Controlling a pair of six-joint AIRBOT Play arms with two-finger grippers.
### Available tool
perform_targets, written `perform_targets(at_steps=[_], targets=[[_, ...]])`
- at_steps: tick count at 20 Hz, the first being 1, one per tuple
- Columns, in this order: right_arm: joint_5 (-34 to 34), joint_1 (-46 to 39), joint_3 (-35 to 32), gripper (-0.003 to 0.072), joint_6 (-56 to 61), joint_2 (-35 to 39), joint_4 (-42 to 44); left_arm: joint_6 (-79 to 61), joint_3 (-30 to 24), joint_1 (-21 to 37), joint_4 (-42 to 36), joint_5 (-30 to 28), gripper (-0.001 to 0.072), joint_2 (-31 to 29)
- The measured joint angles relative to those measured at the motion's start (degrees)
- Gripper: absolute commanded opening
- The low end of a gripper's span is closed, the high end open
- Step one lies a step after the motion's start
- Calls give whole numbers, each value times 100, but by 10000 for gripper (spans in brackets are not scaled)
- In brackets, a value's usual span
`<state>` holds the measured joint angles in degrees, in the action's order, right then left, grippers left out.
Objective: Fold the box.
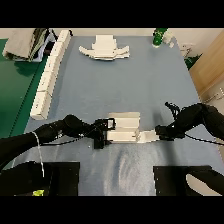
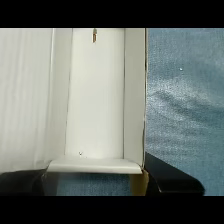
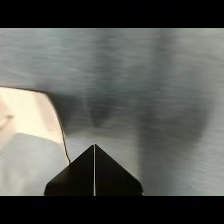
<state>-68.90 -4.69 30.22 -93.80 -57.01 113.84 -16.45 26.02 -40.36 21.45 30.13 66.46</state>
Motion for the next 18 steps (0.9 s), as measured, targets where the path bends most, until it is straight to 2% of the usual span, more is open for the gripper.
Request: perform_targets(at_steps=[4, 10, 11, 12, 13, 14, 18], targets=[[-26, -94, -13, 2, -614, -83, 903, -2, 0, 0, 0, 2, 393, 0], [221, -120, -15, 4, -984, -109, 1294, -2, 0, 0, 0, 2, 393, 0], [229, -129, -15, 30, -1010, -109, 1311, -2, 0, 0, 0, 2, 393, 0], [236, -129, -13, 122, -1029, -109, 1364, -2, 0, 0, 0, 2, 393, 0], [236, -129, -9, 281, -1071, -107, 1416, -2, 0, 0, 0, 2, 393, 0], [221, -129, 0, 405, -1102, -101, 1467, -2, 0, 0, 0, 2, 393, 0], [136, -129, 52, 406, -1178, -13, 1650, -2, 0, 0, 0, 2, 393, 0]])
